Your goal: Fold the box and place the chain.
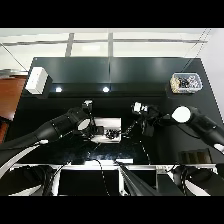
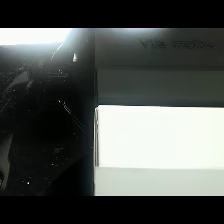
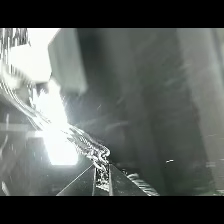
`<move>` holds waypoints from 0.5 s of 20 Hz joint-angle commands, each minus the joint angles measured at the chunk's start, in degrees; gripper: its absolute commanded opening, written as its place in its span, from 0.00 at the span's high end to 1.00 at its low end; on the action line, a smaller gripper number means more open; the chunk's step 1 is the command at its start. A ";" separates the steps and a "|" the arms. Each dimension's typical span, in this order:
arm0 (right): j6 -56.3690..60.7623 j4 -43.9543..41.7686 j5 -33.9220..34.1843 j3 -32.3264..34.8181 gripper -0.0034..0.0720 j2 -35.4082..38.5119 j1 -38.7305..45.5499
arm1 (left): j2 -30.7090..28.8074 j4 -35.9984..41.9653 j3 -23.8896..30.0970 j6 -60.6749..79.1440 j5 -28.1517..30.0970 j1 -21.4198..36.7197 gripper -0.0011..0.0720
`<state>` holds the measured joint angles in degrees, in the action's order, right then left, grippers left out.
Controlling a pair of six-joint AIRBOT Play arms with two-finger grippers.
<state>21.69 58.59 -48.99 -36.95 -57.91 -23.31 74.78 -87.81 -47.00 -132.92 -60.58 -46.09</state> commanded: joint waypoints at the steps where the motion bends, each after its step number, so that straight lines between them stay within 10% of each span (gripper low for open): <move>1: 10.40 -1.79 -4.59 -4.04 0.93 6.32 0.00 | 0.04 0.00 0.02 0.00 0.00 0.00 0.95; 10: 16.96 -36.50 -14.95 -11.98 0.93 10.01 -0.04 | 0.02 0.02 0.02 0.00 -0.07 0.00 0.95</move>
<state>37.32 35.81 -61.78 -47.81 -48.45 -23.31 74.78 -87.79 -47.00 -132.92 -60.60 -46.09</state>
